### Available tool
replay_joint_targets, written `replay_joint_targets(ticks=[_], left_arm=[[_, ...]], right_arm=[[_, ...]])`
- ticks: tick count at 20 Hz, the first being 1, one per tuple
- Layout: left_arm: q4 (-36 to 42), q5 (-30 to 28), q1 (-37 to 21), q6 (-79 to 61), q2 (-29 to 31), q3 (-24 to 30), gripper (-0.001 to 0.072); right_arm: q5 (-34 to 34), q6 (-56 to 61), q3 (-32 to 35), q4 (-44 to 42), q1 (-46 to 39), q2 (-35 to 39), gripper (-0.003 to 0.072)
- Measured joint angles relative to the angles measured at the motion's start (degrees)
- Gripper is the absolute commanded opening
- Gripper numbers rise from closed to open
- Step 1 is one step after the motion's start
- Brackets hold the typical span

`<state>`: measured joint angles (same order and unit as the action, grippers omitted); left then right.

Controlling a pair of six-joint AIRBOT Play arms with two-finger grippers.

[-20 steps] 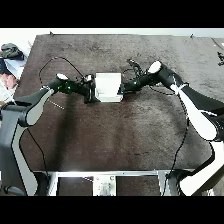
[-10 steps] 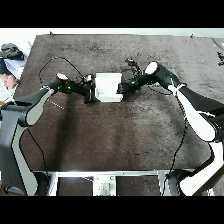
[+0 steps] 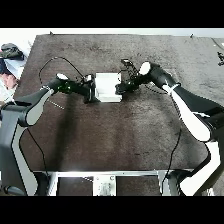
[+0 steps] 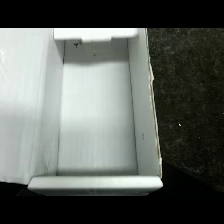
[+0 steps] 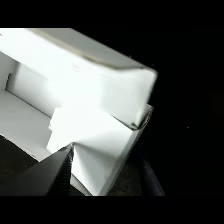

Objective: Fold the box and place the chain.

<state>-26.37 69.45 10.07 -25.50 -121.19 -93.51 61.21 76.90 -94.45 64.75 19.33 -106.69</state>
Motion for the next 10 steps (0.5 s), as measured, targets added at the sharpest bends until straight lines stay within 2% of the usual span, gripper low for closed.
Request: replay_joint_targets(ticks=[7,8,10], left_arm=[[0.0,0.0,0.0,0.0,0.0,0.0,0.0344],[0.0,0.0,0.0,0.0,0.0,0.0,0.0344],[0.1,0.0,0.0,0.0,0.0,0.0,0.0344]], right_arm=[[4.9,6.3,-7.1,5.7,1.6,-4.7,0.0436],[5.4,7.5,-7.6,6.7,1.7,-5.2,0.0356],[6.4,9.8,-8.9,8.3,1.9,-6.2,0.0352]])
